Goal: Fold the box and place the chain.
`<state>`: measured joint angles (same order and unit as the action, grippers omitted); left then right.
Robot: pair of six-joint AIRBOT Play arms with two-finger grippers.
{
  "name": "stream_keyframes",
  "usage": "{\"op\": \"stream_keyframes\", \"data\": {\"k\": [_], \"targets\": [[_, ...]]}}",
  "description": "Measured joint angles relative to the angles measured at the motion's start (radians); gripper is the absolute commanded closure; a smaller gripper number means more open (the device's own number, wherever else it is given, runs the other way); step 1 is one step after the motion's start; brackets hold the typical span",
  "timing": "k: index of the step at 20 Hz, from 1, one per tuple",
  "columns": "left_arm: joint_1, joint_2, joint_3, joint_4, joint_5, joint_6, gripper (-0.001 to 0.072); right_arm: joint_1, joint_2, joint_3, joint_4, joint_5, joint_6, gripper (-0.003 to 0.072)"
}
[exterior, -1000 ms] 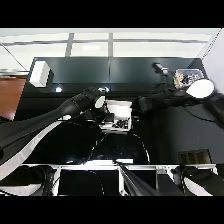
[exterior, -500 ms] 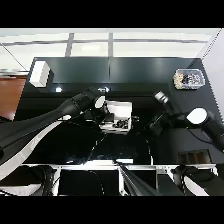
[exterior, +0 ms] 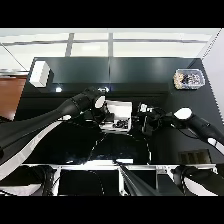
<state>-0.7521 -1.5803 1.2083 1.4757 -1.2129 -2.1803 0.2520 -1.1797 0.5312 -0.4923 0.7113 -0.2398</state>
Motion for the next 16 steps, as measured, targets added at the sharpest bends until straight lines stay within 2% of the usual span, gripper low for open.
{"op": "stream_keyframes", "data": {"k": [5, 16], "targets": [[0.0, 0.0, 0.0, 0.0, 0.0, 0.0, 0.0681, 0.014, -0.071, 0.06, 0.034, 0.005, -0.059, -0.0014], [0.0, 0.0, 0.0, 0.0, -0.002, 0.0, 0.0681, 0.038, -0.135, 0.078, -0.008, 0.0, -0.031, -0.0014]]}}
